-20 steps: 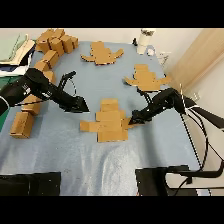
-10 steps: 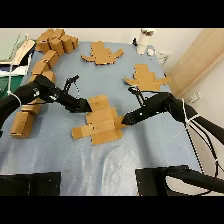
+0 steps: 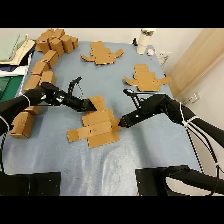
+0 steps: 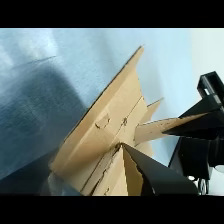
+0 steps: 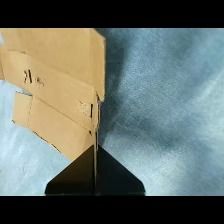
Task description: Fold the box.
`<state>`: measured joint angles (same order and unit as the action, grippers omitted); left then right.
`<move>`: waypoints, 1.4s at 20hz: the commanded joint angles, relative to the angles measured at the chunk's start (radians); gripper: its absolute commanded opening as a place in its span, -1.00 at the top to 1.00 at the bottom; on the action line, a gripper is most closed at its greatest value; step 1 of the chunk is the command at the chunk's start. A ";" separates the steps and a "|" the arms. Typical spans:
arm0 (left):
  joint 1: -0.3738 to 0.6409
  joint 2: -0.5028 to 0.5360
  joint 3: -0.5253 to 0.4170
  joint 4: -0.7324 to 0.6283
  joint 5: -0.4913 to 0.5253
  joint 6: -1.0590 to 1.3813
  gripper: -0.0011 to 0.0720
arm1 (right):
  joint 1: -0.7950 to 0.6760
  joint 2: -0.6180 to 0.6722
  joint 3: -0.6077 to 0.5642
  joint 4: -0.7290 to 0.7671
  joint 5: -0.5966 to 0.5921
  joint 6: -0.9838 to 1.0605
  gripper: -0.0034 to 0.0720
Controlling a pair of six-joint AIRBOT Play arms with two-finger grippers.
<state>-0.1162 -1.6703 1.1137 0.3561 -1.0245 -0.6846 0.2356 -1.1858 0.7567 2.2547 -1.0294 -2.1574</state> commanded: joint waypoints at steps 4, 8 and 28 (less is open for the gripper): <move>0.040 -0.011 0.001 -0.058 -0.125 0.141 0.16 | 0.003 0.000 0.000 -0.029 0.000 0.022 0.90; 0.047 -0.011 0.001 -0.058 -0.193 0.205 0.69 | 0.003 0.001 0.000 -0.032 0.005 0.021 0.90; -0.169 0.052 0.043 -0.082 -0.011 0.687 0.95 | -0.159 0.003 0.209 -0.164 0.063 0.288 0.90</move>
